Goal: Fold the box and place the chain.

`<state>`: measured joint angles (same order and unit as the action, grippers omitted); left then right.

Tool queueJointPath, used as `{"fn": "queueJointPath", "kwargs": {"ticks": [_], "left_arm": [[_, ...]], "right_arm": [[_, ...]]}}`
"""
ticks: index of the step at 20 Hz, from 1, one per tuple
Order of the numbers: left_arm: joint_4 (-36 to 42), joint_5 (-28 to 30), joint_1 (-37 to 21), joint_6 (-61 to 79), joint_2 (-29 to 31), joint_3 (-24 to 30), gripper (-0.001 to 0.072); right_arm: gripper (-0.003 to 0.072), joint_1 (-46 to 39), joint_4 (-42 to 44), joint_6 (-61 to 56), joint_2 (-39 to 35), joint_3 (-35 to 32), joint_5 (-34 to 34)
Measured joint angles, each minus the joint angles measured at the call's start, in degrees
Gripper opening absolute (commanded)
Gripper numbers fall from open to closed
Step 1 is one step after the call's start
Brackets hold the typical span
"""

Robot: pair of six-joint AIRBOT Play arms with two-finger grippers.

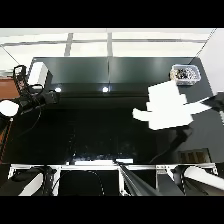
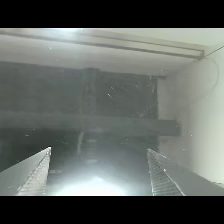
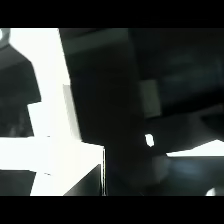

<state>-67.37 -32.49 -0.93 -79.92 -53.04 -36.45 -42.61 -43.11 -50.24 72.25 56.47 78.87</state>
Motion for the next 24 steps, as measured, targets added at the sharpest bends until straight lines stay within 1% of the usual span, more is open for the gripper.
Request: {"fn": "queueJointPath", "kwargs": {"ticks": [3, 5, 6, 9, 12, 15, 18, 21, 24], "left_arm": [[3.85, -2.45, 0.72, 1.01, -1.36, -0.02, 0.0705], [9.49, -4.96, 2.21, 4.22, -2.69, -0.13, 0.0691], [13.68, -6.47, 3.23, 7.34, -3.74, -0.50, 0.0683], [24.81, -12.46, 5.95, 16.39, -8.98, -3.37, 0.0684], [30.91, -18.38, 6.56, 20.57, -17.11, -7.34, 0.0684], [35.34, -26.25, 5.77, 22.23, -26.05, -10.71, 0.0685], [41.09, -31.58, 6.03, 25.88, -33.55, -12.94, 0.0686], [48.19, -37.38, 7.58, 31.45, -39.74, -15.50, 0.0686], [48.83, -41.11, 9.07, 34.36, -43.93, -19.02, 0.0683]], "right_arm": [[0.0011, 10.25, 4.44, 0.57, -10.36, -11.45, -7.43], [0.0011, 18.69, 8.55, 1.31, -15.45, -18.10, -13.73], [0.0011, 23.52, 10.93, 1.70, -17.20, -20.83, -17.11], [0.0011, 37.09, 15.50, 2.03, -19.87, -25.88, -27.45], [0.0011, 46.73, 17.62, 1.42, -20.85, -27.91, -35.80], [0.0011, 50.93, 18.45, 0.87, -21.24, -28.65, -39.63], [0.0011, 52.57, 18.82, 0.74, -21.38, -28.98, -41.33], [0.0012, 53.20, 18.91, 0.66, -21.42, -29.07, -41.75], [0.0011, 53.42, 18.95, 0.57, -21.44, -29.11, -41.72]]}}
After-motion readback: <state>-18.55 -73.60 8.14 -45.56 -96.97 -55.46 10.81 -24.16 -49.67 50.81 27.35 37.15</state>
